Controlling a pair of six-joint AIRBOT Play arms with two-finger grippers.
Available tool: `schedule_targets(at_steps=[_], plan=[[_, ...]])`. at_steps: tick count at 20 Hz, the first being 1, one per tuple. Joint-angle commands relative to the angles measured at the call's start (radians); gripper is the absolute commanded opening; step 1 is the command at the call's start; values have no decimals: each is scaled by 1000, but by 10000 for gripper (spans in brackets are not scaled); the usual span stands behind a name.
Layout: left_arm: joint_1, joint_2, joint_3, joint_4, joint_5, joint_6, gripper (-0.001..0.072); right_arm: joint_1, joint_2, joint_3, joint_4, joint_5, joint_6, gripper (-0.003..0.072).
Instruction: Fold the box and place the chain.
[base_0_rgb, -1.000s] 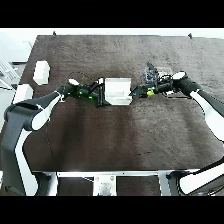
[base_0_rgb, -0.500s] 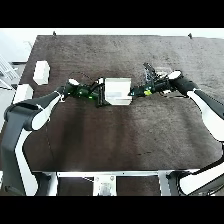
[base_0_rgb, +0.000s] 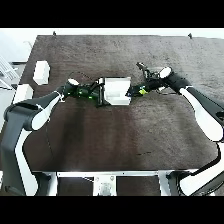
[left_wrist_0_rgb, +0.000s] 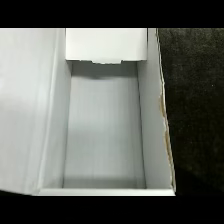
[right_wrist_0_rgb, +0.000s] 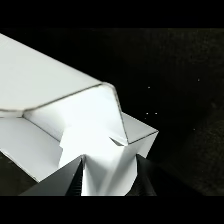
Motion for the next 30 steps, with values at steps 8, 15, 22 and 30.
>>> schedule_targets(at_steps=[8,15,22,30], plan=[[0,0,0,0,1,0,335,149,-5,99,-481,6,450,378],[0,0,0,0,1,0,335,219,-60,194,-587,71,604,377],[0,0,0,0,1,0,335,230,-151,315,-691,194,740,378],[0,0,0,0,2,0,335,260,-164,360,-739,261,850,354]])
